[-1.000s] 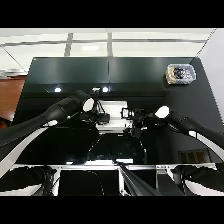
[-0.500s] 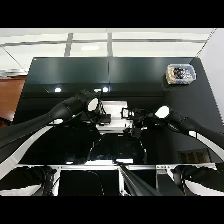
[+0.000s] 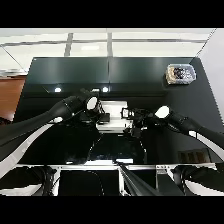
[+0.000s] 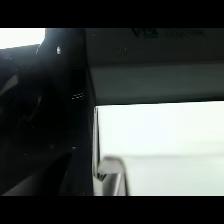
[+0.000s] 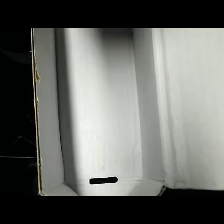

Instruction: Fold the box and place the chain.

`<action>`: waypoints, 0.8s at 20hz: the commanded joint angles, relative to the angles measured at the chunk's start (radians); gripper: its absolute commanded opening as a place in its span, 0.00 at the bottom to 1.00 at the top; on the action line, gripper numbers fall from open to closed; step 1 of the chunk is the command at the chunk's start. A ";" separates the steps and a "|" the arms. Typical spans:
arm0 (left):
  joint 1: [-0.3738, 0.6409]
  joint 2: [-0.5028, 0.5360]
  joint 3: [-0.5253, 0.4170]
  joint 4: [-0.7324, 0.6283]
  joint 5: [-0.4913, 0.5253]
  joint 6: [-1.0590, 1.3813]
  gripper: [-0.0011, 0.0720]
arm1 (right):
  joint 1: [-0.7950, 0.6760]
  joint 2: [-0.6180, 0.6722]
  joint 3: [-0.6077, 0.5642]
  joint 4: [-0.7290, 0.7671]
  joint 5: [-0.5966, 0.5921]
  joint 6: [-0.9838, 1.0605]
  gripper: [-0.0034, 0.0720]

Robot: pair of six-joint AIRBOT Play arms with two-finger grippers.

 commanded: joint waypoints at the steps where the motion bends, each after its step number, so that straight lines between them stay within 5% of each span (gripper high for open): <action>1: -0.002 -0.013 0.001 -0.048 0.013 0.000 0.34 | 0.000 0.000 0.000 0.000 0.000 0.000 0.36; 2: -0.002 -0.018 0.001 -0.068 0.022 0.000 0.32 | 0.000 0.000 0.000 0.000 0.000 0.000 0.36; 4: -0.002 -0.025 0.001 -0.071 0.018 0.000 0.05 | 0.000 0.000 0.000 0.000 0.000 0.000 0.36; 9: -0.001 -0.025 0.002 -0.071 0.018 0.000 0.06 | 0.000 0.000 0.000 0.000 0.000 0.000 0.36; 12: 0.000 -0.024 0.003 -0.071 0.016 0.000 0.63 | 0.000 0.000 0.000 0.000 0.000 0.000 0.36; 16: 0.000 -0.024 0.018 -0.066 0.016 0.004 0.63 | 0.000 0.000 0.000 0.000 0.000 0.000 0.36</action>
